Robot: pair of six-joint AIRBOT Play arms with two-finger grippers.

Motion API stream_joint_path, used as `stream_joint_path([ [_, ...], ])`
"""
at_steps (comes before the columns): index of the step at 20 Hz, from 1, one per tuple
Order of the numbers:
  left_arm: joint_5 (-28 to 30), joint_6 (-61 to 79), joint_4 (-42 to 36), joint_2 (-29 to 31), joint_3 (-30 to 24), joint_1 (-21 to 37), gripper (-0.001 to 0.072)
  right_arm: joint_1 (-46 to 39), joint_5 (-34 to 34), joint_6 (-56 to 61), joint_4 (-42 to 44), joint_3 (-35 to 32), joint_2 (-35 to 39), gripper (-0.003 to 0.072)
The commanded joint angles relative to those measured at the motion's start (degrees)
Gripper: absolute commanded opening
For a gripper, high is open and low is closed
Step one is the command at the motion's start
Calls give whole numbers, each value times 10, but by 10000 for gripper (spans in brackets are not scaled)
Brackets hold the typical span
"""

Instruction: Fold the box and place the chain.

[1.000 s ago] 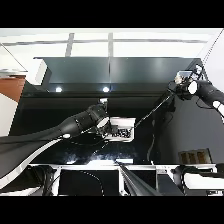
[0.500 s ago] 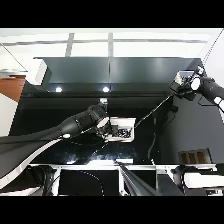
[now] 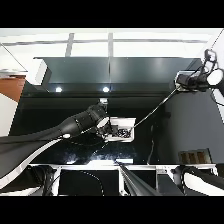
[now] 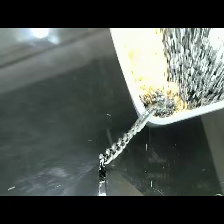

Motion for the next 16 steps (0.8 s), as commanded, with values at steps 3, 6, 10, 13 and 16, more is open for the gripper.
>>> stream_joint_path([
  [3,0,0,0,0,0,0,32,0,129,-127,96,3,159,31],
  [6,1,0,0,0,0,0,32,3,241,-199,216,3,224,33],
  [10,3,0,1,0,0,0,32,70,342,-210,294,3,244,38],
  [13,4,0,0,0,0,0,32,162,329,-190,293,-14,244,39],
  [16,4,0,0,0,0,0,32,239,288,-164,293,-56,243,39],
])
